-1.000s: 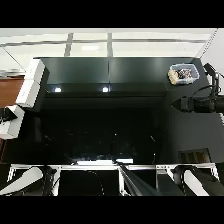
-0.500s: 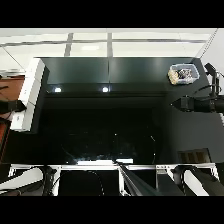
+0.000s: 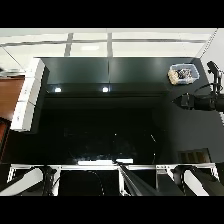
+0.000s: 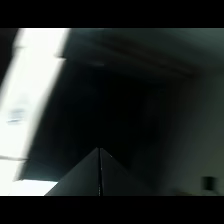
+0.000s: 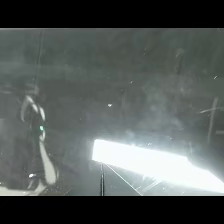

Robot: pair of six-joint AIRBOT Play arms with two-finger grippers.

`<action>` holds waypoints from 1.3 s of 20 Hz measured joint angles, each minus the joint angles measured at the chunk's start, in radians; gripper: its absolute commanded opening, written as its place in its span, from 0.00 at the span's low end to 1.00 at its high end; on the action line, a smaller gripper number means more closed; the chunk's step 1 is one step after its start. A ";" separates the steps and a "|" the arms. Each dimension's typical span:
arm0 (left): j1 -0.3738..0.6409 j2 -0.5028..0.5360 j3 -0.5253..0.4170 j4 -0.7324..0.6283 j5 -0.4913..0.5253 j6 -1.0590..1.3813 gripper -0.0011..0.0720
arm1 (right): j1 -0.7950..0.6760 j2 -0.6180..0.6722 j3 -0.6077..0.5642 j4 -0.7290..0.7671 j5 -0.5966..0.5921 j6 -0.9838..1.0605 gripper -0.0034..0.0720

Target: Fold the box and place the chain.

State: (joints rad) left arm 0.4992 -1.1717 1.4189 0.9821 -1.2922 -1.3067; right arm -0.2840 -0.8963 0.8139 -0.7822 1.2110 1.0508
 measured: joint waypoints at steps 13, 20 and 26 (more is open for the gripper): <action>-0.573 0.755 -0.794 0.453 0.347 -0.229 0.05 | 0.033 0.190 -0.205 -0.175 -0.321 -0.100 0.08; -0.595 0.794 -0.846 0.513 0.369 -0.286 0.05 | 0.034 0.206 -0.245 -0.201 -0.318 -0.098 0.08; -0.597 0.798 -0.851 0.522 0.371 -0.294 0.05 | 0.034 0.207 -0.249 -0.205 -0.315 -0.097 0.08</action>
